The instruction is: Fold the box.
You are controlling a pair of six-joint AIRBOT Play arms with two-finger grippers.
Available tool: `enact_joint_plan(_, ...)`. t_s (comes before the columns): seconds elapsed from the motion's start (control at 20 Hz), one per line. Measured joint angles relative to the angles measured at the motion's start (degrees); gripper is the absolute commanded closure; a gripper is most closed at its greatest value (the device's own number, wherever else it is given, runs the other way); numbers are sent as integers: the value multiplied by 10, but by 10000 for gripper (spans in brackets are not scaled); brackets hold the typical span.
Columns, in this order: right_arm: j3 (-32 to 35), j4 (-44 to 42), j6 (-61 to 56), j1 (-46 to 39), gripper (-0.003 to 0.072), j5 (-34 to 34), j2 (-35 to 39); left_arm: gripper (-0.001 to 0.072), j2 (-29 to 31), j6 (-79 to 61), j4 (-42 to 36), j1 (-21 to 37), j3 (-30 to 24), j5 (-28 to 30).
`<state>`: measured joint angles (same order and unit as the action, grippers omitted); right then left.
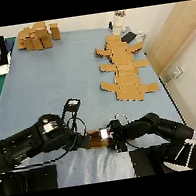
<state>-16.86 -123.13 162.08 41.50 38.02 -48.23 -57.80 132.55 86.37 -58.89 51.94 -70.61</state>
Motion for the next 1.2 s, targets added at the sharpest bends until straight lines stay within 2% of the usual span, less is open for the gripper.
enact_joint_plan(0.1,0,0,0,0,112,0,0,693,18,-99,-12,7,-11,4)
enact_joint_plan(0.35,0,0,0,0,112,0,0,691,44,-369,-77,33,-71,78)
enact_joint_plan(0.6,0,0,0,0,112,0,0,689,48,-713,-158,141,-146,111)
enact_joint_plan(0.65,0,0,0,0,112,0,0,598,46,-760,-164,162,-154,116)
enact_joint_plan(0.7,0,0,0,0,112,0,0,123,45,-807,-169,180,-160,123)
enact_joint_plan(0.75,0,0,0,0,112,0,0,-11,42,-845,-177,195,-164,134)
enact_joint_plan(0.9,0,0,0,0,112,0,0,-11,33,-959,-245,246,-179,185)
enact_joint_plan(1.1,0,0,0,0,112,0,0,-11,27,-1186,-412,293,-221,231)
enact_joint_plan(1.2,0,0,0,0,112,0,0,-11,25,-1265,-470,303,-249,247)
